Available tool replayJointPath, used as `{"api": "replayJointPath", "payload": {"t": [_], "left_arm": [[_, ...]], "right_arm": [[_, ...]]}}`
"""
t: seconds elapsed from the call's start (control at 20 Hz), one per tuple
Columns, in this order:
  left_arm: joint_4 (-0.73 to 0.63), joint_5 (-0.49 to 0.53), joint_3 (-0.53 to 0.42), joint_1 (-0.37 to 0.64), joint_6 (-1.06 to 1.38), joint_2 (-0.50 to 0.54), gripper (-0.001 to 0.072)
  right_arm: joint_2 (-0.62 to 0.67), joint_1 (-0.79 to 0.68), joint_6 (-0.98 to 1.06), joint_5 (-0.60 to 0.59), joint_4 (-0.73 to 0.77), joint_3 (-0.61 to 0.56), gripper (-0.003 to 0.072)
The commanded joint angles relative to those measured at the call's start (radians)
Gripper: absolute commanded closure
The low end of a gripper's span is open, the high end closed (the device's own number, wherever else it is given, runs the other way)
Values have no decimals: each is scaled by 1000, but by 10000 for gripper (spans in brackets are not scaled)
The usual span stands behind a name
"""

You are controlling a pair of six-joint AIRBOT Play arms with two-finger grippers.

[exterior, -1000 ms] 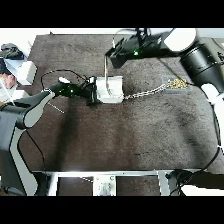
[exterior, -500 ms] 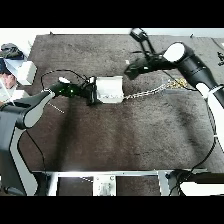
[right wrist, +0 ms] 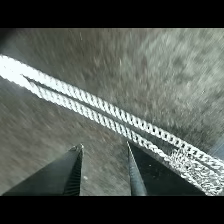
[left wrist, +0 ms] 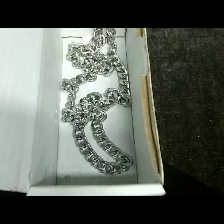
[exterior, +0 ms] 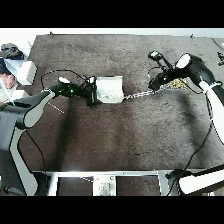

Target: Fold the box and place the chain.

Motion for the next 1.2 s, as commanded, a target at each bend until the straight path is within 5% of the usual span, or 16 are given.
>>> {"api": "replayJointPath", "payload": {"t": [0.0, 0.85, 0.95, 1.0, 1.1, 1.15], "left_arm": [[0, 0, 0, 0, 0, 0, 474], [0, 0, 0, 0, 0, 0, 474], [0, 0, 0, 0, 0, 0, 474], [0, 0, 0, 0, 0, 0, 474], [0, 0, 0, 0, 0, 0, 474], [0, 0, 0, 0, 0, 0, 474]], "right_arm": [[-64, -11, -90, 5, -51, -1, 308], [-222, 53, -159, -92, -99, 72, 312], [-230, 53, -159, -95, -102, 72, 383], [-230, 53, -159, -94, -102, 71, 488], [-226, 53, -183, -82, -102, 72, 517], [-221, 53, -201, -72, -101, 72, 630]]}}
